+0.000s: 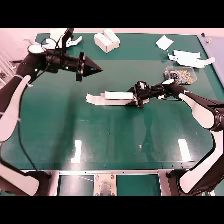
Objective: Fold the box and place the chain.
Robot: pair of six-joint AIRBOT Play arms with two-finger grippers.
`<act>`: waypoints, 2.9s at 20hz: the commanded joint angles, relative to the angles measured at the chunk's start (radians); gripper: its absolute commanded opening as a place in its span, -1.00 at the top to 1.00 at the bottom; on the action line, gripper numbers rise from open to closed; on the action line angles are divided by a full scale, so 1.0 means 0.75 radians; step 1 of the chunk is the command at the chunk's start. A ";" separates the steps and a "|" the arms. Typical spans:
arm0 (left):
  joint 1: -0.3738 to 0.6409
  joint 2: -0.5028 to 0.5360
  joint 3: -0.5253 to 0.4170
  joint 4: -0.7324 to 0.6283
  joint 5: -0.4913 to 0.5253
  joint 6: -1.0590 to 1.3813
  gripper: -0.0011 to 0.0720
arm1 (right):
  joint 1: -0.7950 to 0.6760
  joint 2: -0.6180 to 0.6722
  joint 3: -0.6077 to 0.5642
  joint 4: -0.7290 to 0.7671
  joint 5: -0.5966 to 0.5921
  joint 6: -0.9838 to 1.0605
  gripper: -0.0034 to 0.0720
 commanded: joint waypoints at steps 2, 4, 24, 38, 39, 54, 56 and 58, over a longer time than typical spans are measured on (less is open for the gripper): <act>-0.001 0.276 -0.535 -0.165 0.302 0.303 0.94 | 0.001 0.001 0.000 0.000 0.001 0.001 -0.63; -0.001 0.362 -0.775 -0.319 0.455 0.473 0.93 | 0.001 0.001 0.000 0.000 0.001 0.000 -0.63; -0.253 0.342 -0.984 -0.355 0.683 0.636 0.92 | 0.001 0.001 0.000 0.000 0.001 0.000 -0.63; -0.253 0.219 -0.812 -0.198 0.713 0.522 0.92 | 0.001 0.001 0.000 0.000 0.001 0.000 -0.63; -0.253 0.197 -0.797 -0.198 0.717 0.522 0.92 | 0.001 0.001 0.000 0.000 0.001 0.000 -0.63; -0.201 0.155 -0.630 0.194 0.584 0.285 0.92 | 0.001 0.001 0.000 0.000 0.001 0.000 -0.63; -0.176 0.188 -0.630 0.250 0.570 0.274 0.92 | 0.001 0.001 0.000 0.000 0.000 0.000 -0.63; -0.145 0.195 -0.631 0.256 0.565 0.272 0.92 | 0.001 0.001 0.000 0.000 0.001 0.000 -0.63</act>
